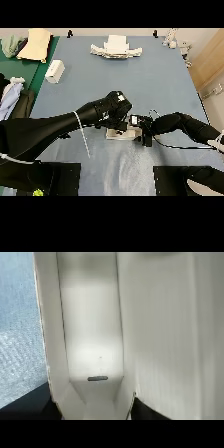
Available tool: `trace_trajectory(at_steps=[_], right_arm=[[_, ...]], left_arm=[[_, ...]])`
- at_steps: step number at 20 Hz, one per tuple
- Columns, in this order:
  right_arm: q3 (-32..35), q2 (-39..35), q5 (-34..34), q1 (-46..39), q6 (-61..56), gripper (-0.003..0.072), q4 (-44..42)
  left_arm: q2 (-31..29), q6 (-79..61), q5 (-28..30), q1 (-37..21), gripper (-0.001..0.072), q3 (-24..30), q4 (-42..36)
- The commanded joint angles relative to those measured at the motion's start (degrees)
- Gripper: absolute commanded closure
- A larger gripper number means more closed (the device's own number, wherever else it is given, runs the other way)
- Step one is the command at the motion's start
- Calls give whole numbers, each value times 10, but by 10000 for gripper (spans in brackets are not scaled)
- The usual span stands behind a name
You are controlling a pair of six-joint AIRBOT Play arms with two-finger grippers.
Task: Fold the box.
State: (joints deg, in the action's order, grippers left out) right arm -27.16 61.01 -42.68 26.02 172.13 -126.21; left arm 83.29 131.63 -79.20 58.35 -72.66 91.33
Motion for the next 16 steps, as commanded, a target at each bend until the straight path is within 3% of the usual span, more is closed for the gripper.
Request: trace_trajectory(at_steps=[1,2,3,4,9,10,13,16], right_arm=[[0,0,0,0,0,273,0],[0,0,0,0,0,273,0],[0,0,0,0,0,273,0],[0,0,0,0,0,273,0],[0,0,0,0,0,273,0],[0,0,0,0,0,273,0],[0,0,0,0,0,273,0],[0,0,0,0,0,273,0]], left_arm=[[-38,-63,-74,3,39,-44,18],[-53,-65,-74,3,85,-46,15],[-64,-65,-77,3,449,-46,15],[-70,-90,-80,3,696,-46,15],[-78,-212,-49,15,696,-38,6],[-92,-259,-21,8,698,-24,-37],[-185,-481,83,-48,701,86,-149],[-289,-794,131,-128,694,218,-249]])
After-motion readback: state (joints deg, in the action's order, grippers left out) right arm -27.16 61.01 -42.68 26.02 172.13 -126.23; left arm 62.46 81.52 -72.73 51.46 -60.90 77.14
